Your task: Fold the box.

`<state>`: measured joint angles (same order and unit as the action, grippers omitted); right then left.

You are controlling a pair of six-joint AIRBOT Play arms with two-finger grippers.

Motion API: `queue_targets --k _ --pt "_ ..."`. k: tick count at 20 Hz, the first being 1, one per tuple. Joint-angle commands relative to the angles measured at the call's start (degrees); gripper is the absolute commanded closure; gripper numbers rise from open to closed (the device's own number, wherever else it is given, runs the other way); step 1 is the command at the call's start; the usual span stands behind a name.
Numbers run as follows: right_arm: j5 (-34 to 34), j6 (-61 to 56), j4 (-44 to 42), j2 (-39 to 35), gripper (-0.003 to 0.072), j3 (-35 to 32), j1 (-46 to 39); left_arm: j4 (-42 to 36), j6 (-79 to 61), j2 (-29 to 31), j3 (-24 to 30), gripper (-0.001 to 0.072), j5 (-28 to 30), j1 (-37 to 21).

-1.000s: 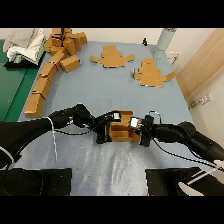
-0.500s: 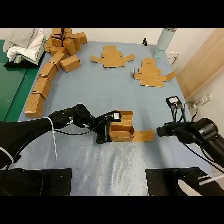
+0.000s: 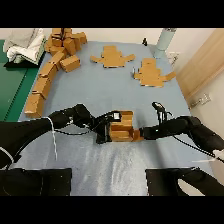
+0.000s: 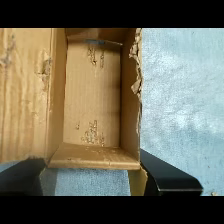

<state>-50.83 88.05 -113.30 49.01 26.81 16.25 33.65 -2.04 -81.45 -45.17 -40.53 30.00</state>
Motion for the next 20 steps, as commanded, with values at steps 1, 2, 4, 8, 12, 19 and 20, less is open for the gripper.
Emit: queue_targets --k 1,2,4,8,12,19,20 --pt "-0.61 2.12 -4.46 -3.17 0.0681 1.92 -0.09 0.02 -0.02 0.00 -0.07 0.0264 0.00 0.02" --pt "-0.66 2.12 -4.59 -3.96 0.0680 2.29 -0.09 0.02 -0.02 0.00 -0.07 0.0265 0.00 0.02" --pt "-0.66 2.10 -4.63 -4.44 0.0670 2.58 -0.09 0.02 -0.02 0.00 -0.07 0.0265 0.02 0.02" --pt "-1.20 2.01 -5.55 -3.41 0.0363 2.49 -0.07 0.02 -0.02 0.00 -0.07 0.0264 0.00 0.02" --pt "-0.20 1.99 -5.55 -0.61 0.0364 2.51 -0.07 0.02 -0.02 0.00 -0.07 0.0265 0.02 0.02" --pt "-0.59 1.97 -6.14 0.24 0.0247 2.51 -0.07 0.02 -0.02 0.00 -0.07 0.0264 0.00 0.02" --pt "-0.66 1.95 -6.56 0.26 0.0247 2.51 -0.07 0.02 -0.02 0.00 -0.07 0.0265 0.00 0.02"
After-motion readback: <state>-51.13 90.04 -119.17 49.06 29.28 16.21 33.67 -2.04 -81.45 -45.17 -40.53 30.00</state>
